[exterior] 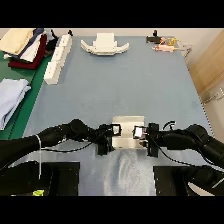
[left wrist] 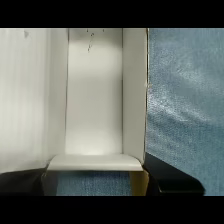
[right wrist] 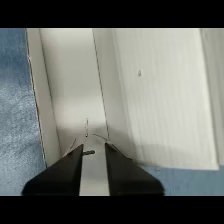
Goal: Fold the box.
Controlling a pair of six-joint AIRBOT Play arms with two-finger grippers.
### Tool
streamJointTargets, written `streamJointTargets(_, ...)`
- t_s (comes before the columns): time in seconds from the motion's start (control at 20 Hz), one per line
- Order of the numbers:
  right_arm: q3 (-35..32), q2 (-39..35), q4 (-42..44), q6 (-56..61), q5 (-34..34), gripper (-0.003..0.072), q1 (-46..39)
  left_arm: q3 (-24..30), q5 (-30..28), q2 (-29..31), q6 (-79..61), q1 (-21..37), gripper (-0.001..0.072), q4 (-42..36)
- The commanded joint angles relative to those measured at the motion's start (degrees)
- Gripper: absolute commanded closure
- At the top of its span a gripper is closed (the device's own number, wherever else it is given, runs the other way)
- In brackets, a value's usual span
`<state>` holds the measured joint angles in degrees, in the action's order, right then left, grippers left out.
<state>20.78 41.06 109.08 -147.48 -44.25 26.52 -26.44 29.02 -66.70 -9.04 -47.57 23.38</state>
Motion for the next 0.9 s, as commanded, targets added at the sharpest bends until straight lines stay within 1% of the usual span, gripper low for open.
streamJointTargets(0.0,0.0,1.1,0.3,-0.1,1.0,0.0261,0.4,0.0,0.0,0.0,0.0,0.0,0.0196,0.0)
streamJointTargets(0.05,0.0,1.5,0.3,-0.1,1.0,0.0222,0.4,0.0,0.0,0.0,0.0,0.0,0.0196,0.0)
streamJointTargets(0.35,0.0,1.5,-0.6,0.1,0.5,0.0223,0.3,0.0,0.0,0.0,0.0,0.0,0.0196,0.0)
streamJointTargets(0.45,0.4,0.6,-2.9,5.3,-0.9,0.0232,0.2,0.0,0.0,0.0,0.0,0.0,0.0196,0.0)
streamJointTargets(0.55,1.8,-0.8,-8.6,14.7,-5.2,0.0346,0.2,0.0,0.0,0.0,0.0,0.0,0.0196,0.0)
streamJointTargets(0.6,2.7,-1.4,-12.2,20.0,-8.3,0.0487,0.2,0.0,0.0,0.0,0.0,0.0,0.0196,0.0)
streamJointTargets(0.65,3.7,-1.9,-15.8,24.8,-11.6,0.0649,0.2,0.0,0.0,0.0,0.0,0.0,0.0196,0.0)
streamJointTargets(0.7,4.7,-2.3,-19.7,29.7,-15.1,0.068,0.2,0.0,0.0,0.0,0.0,0.0,0.0196,0.0)
streamJointTargets(0.85,7.8,-3.0,-31.5,45.0,-23.9,0.068,0.2,0.0,0.0,0.0,0.0,0.0,0.0196,0.0)
